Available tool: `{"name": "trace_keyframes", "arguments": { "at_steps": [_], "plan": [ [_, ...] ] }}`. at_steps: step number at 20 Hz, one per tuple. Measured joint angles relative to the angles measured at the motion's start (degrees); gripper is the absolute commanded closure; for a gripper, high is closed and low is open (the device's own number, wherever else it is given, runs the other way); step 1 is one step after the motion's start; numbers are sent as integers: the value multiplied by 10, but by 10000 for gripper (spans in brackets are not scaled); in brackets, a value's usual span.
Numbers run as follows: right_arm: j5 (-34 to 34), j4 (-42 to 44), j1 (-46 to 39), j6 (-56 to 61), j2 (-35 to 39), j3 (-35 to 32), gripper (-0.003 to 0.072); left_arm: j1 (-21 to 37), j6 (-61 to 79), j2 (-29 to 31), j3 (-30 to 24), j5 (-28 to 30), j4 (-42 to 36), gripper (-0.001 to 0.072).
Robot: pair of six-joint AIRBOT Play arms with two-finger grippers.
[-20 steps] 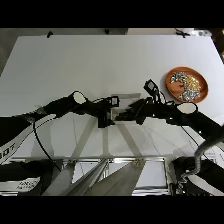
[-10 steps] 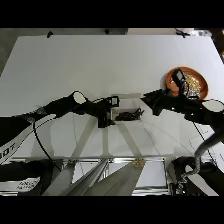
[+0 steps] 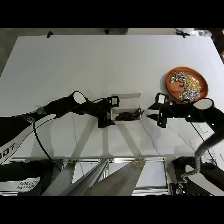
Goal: Fold the box and place the chain.
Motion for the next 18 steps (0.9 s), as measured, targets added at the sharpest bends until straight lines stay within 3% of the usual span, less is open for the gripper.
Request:
{"name": "trace_keyframes", "arguments": {
  "at_steps": [4,11,13,15,18],
  "plan": [
    [-26,-18,35,-40,-49,0,325,0,0,0,0,0,0,538],
    [-50,32,49,-62,-83,0,327,0,0,0,0,0,0,538],
    [-51,45,50,-64,-86,0,392,0,0,0,0,0,0,538],
    [-50,53,50,-65,-87,0,403,0,0,0,0,0,0,538],
    [-47,59,50,-66,-88,0,659,0,0,0,0,0,0,538]
  ]
}}
